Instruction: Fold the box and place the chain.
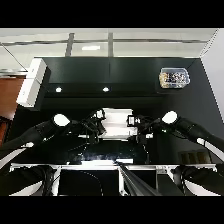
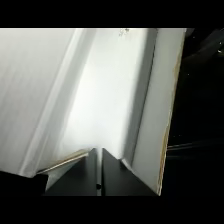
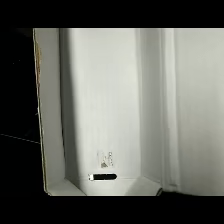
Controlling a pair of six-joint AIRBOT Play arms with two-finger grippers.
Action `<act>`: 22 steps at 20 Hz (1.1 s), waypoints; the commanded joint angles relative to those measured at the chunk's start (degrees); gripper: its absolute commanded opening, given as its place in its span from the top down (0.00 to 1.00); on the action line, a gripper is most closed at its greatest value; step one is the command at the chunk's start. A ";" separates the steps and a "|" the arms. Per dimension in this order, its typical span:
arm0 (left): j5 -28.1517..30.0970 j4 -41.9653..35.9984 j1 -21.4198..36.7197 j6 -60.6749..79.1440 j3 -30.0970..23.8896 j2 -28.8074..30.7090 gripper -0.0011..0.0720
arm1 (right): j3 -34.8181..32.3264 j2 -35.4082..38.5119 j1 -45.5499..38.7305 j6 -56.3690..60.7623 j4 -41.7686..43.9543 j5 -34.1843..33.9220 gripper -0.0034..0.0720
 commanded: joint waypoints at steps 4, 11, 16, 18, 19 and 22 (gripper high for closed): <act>-6.88 27.12 10.10 -26.10 5.86 6.54 0.95 | -0.02 -0.02 0.02 -0.07 0.15 -0.13 0.32; -22.93 30.12 44.48 -84.54 1.09 7.41 0.95 | -0.02 -0.02 0.02 -0.07 0.15 -0.15 0.32; -24.85 13.05 43.45 -62.18 -5.88 0.46 0.95 | -0.02 -0.02 0.02 -0.07 0.15 -0.15 0.32; -24.55 8.26 38.49 -57.70 -5.57 -1.73 0.95 | -0.02 -0.02 0.02 -0.07 0.15 -0.15 0.32; -23.63 7.30 36.15 -57.77 -5.29 -2.80 0.95 | -0.02 -0.02 0.02 -0.07 0.15 -0.15 0.32; -23.04 5.95 29.24 -57.53 -3.67 -6.84 0.95 | -0.02 -0.02 0.02 -0.07 0.15 -0.15 0.32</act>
